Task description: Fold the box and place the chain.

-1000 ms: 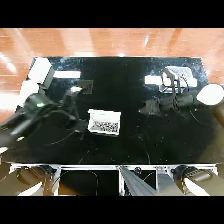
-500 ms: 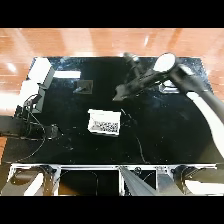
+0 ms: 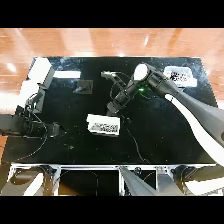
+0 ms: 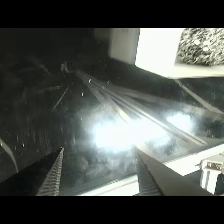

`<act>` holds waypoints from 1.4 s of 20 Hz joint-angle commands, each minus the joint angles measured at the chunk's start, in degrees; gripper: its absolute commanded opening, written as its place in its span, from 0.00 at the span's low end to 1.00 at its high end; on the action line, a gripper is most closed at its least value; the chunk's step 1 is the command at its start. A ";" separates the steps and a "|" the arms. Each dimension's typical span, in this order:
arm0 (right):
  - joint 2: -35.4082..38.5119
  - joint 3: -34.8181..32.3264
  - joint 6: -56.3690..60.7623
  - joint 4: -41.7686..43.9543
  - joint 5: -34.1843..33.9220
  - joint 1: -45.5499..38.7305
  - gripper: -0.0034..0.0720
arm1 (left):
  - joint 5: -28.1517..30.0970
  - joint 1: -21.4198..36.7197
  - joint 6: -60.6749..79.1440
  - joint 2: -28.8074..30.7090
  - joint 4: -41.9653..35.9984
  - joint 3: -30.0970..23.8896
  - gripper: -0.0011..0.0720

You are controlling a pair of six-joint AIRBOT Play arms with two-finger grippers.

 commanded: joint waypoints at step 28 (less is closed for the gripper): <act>1.70 0.28 -1.16 -25.18 0.94 13.49 0.62 | -3.15 -0.90 0.17 -0.83 -0.17 -0.02 0.77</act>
